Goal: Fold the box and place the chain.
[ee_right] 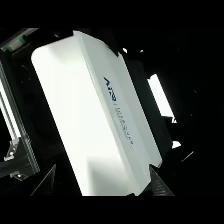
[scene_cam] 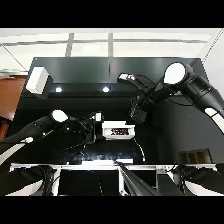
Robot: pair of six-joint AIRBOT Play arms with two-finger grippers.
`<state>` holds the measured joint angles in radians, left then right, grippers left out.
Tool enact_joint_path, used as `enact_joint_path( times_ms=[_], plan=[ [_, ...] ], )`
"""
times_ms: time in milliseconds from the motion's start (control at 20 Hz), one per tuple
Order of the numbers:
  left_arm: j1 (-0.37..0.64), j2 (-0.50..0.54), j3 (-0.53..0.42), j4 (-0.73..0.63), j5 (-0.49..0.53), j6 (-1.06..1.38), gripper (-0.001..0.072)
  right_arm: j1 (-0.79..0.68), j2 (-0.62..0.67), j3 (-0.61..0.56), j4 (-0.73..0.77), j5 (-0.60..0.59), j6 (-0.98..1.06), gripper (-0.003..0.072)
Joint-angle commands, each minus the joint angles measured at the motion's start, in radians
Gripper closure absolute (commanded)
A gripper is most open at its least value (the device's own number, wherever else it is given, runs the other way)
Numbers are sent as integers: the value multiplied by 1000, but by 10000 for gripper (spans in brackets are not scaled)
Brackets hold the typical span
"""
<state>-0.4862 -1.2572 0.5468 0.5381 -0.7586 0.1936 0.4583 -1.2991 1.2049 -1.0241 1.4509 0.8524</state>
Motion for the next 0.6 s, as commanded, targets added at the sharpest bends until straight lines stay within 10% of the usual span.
enact_joint_path(
  times_ms=[0,550],
  plan=[
    [0,0,0,0,0,0,321,-8,-24,-64,-20,-37,-9,-7],
    [0,0,0,0,0,0,321,68,-63,-90,-80,-61,-75,-9]
  ],
)
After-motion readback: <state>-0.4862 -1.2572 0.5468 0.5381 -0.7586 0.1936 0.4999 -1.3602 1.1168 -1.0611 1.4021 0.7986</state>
